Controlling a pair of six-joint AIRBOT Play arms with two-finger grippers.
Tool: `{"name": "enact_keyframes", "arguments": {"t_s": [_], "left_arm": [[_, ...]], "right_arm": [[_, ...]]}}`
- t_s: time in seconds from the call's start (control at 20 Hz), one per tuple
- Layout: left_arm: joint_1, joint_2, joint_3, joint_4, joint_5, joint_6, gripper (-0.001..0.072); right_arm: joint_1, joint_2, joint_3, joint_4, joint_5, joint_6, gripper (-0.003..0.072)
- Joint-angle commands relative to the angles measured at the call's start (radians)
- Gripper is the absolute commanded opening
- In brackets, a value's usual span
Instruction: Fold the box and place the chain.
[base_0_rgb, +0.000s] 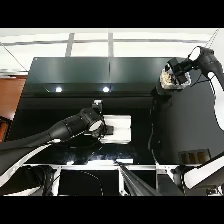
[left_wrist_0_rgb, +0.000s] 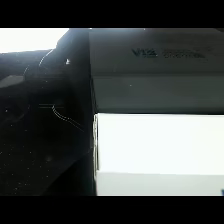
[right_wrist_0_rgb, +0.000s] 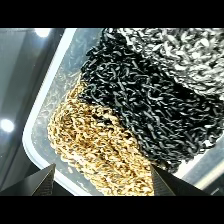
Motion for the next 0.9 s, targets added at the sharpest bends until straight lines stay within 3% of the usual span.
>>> {"name": "enact_keyframes", "arguments": {"t_s": [0.0,0.2,0.25,0.3,0.85], "left_arm": [[0.0,0.0,-0.001,0.0,0.0,0.0,0.0027],[0.0,0.0,-0.001,0.0,0.0,0.0,0.0027],[0.0,0.0,-0.001,0.0,0.0,0.0,0.0027],[0.0,0.0,-0.001,0.0,0.0,0.0,0.0027],[0.0,0.0,-0.001,0.0,-0.01,0.0,0.0027]], "right_arm": [[0.007,-0.014,0.0,0.021,-0.015,0.016,0.0675],[0.009,-0.021,0.0,0.027,-0.033,0.038,0.0667],[0.009,-0.021,0.0,0.026,-0.034,0.04,0.0533],[0.009,-0.021,0.0,0.024,-0.037,0.04,0.0481],[0.011,-0.047,0.0,0.008,-0.043,0.003,0.0474]]}}
